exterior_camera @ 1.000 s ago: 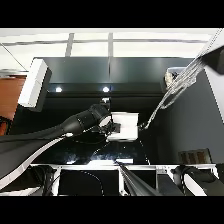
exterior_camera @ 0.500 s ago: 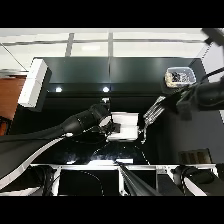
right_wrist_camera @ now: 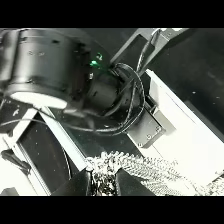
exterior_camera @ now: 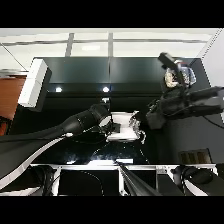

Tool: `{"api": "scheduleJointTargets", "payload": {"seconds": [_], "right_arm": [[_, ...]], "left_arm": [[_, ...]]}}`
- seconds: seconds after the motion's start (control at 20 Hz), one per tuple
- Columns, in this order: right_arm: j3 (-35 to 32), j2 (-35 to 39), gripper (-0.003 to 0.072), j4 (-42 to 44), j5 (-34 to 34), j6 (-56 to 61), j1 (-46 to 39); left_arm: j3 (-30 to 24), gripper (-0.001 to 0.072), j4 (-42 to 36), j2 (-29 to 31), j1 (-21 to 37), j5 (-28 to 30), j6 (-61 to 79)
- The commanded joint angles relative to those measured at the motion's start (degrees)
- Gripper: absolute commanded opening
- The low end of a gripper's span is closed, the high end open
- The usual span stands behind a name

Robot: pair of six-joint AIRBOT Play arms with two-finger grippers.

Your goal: Fold the box and place the chain.

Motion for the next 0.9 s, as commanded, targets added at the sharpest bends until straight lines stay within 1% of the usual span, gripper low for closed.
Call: {"api": "scheduleJointTargets", "payload": {"seconds": [0.0,0.25,0.4,0.45,0.5,0.55,0.65,0.7,0.75,0.8,0.85], "right_arm": [[-4.9,-2.2,0.004,0.9,-5.1,-0.6,1.0],[-9.0,-4.0,0.004,0.9,-6.5,-1.4,0.9],[-9.8,-4.5,0.0041,0.6,-6.8,-1.6,0.9],[-9.8,-4.5,0.0152,0.5,-6.7,-1.6,0.8],[-9.8,-4.4,0.0478,0.5,-5.4,-1.6,-0.2],[-9.7,-3.9,0.0587,0.5,-2.2,-2.4,-2.6],[-9.7,-1.0,0.0581,-0.9,5.1,-5.8,-10.3],[-9.7,1.6,0.0581,-3.7,7.4,-7.5,-15.8],[-10.0,4.5,0.0582,-6.9,7.0,-8.5,-21.1],[-11.3,7.1,0.0583,-8.3,4.0,-9.8,-25.4],[-14.0,9.4,0.0583,-8.0,-0.4,-12.4,-29.3]], "left_arm": [[0.0,0.0026,0.0,0.0,0.0,0.0,0.0],[0.0,0.0026,0.0,0.0,0.0,0.0,0.0],[0.0,0.0026,0.0,0.0,0.0,0.0,0.0],[0.0,0.0027,0.0,0.0,0.0,0.0,0.0],[0.0,0.0026,0.0,0.0,0.0,0.0,0.0],[0.0,0.0027,0.0,0.0,0.0,0.0,0.0],[0.0,0.0026,-0.1,0.0,0.0,0.0,0.0],[0.0,0.0027,-0.1,0.0,0.0,-0.2,0.0],[0.0,0.0027,-0.2,0.0,0.0,-0.2,0.0],[0.0,0.0026,-0.3,0.0,0.0,-0.2,0.0],[0.0,0.0026,-0.3,0.0,0.0,-0.3,0.0]]}}
